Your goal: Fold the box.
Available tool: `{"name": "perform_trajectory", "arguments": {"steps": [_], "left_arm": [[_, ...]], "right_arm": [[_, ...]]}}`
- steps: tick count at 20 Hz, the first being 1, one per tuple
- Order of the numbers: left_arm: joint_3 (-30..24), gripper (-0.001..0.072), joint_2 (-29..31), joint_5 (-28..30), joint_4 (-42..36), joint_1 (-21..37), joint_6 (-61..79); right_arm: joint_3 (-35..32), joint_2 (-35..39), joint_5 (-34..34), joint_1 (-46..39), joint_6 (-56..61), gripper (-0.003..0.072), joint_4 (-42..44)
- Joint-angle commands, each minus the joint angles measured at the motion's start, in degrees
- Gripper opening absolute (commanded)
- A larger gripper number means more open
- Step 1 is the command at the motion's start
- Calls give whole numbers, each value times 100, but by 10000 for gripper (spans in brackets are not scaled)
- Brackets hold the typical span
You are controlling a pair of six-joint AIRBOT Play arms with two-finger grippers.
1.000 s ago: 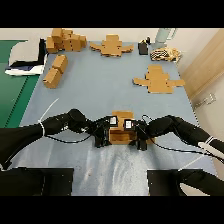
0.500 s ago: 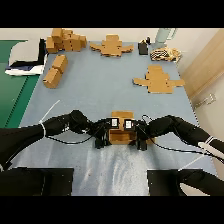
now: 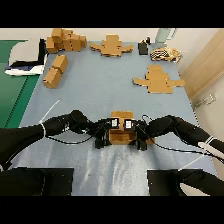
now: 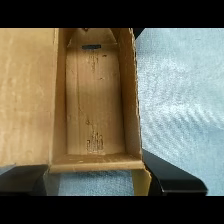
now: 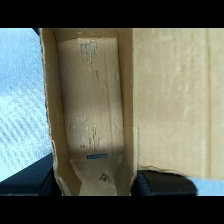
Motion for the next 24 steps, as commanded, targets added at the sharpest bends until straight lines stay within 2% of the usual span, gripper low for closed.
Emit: {"name": "perform_trajectory", "arguments": {"steps": [1,22,23,24], "left_arm": [[-2,524,-2,9,2,0,7],[-2,524,-2,9,2,0,7],[-2,523,-2,9,2,0,7],[-2,523,-2,9,2,0,7]], "right_arm": [[2,0,0,0,0,442,0],[2,0,0,2,-2,443,-129],[9,2,-24,2,0,460,-116],[9,7,-42,2,-2,614,-105]]}}
